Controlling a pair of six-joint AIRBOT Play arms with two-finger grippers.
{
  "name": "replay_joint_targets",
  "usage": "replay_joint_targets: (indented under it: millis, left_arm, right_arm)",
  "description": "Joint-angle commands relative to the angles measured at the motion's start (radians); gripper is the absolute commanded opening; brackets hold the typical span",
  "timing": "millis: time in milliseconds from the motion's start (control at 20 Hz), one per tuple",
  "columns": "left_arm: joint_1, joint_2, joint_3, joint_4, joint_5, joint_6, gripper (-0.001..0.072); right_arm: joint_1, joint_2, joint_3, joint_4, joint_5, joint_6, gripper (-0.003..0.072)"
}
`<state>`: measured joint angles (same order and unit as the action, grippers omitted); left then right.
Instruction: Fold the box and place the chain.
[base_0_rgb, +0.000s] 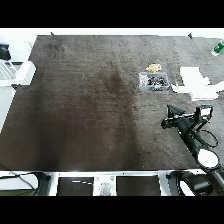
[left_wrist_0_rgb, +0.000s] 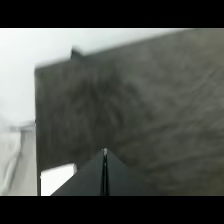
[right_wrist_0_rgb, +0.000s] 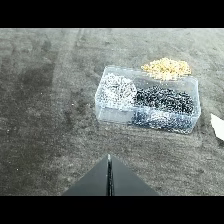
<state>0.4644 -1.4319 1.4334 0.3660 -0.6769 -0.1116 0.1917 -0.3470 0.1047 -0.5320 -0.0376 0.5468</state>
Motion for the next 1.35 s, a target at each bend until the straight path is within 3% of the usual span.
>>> replay_joint_targets:
  millis: [0, 200, 450, 650, 750, 850, 1300]
  left_arm:
    - [-0.068, 0.219, -0.179, -0.216, 0.021, 0.229, 0.0011]
    - [-0.165, 0.484, -0.541, -0.394, 0.109, 0.463, 0.0010]
    - [-0.219, 0.809, -0.964, -0.536, 0.113, 0.525, 0.0010]
    - [-0.219, 1.069, -1.206, -0.595, 0.192, 0.530, 0.0011]
    - [-0.219, 1.160, -1.291, -0.593, 0.198, 0.531, 0.0011]
    - [-0.219, 1.180, -1.334, -0.592, 0.196, 0.508, 0.0011]
    - [-0.218, 1.179, -1.378, -0.588, 0.204, 0.476, 0.0018]
  right_arm:
    - [-0.001, 0.000, 0.001, 0.000, 0.000, 0.000, 0.0009]
    - [-0.001, 0.000, 0.001, 0.000, 0.000, -0.001, 0.0009]
    - [-0.001, 0.000, -0.001, 0.000, 0.000, -0.001, 0.0009]
    - [-0.001, 0.000, -0.001, 0.000, 0.000, -0.001, 0.0009]
    - [-0.001, 0.000, -0.001, 0.000, 0.000, -0.001, 0.0009]
    - [-0.001, 0.000, -0.001, 0.000, 0.000, -0.001, 0.0009]
    - [-0.001, 0.000, -0.001, 0.000, 0.000, -0.001, 0.0009]
